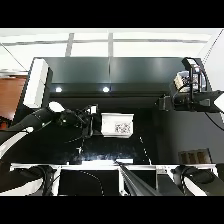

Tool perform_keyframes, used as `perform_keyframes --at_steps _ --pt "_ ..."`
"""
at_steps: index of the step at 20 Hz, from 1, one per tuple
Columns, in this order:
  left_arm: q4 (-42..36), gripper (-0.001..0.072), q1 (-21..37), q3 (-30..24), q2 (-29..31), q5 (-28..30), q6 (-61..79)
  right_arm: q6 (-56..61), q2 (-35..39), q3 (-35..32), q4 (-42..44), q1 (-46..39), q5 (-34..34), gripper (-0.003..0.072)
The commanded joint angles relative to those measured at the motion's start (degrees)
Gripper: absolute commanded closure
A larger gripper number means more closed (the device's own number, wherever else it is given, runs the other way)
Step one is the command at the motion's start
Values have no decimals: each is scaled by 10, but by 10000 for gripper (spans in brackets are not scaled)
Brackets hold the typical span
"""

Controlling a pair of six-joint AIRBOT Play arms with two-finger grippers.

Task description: Fold the box and place the chain.

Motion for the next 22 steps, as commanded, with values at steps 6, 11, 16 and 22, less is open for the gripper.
perform_keyframes --at_steps 6,11,16,22 --pt "2 -3 -14 1 0 12 -7 0 0 0 0 0 -1 312" --pt "5 -2 -35 1 0 30 -15 0 0 0 0 0 -7 312" --pt "5 99 -36 1 0 42 -26 0 0 0 0 0 -16 312" --pt "5 227 -36 1 0 43 -26 0 -5 -1 2 1 -44 312"
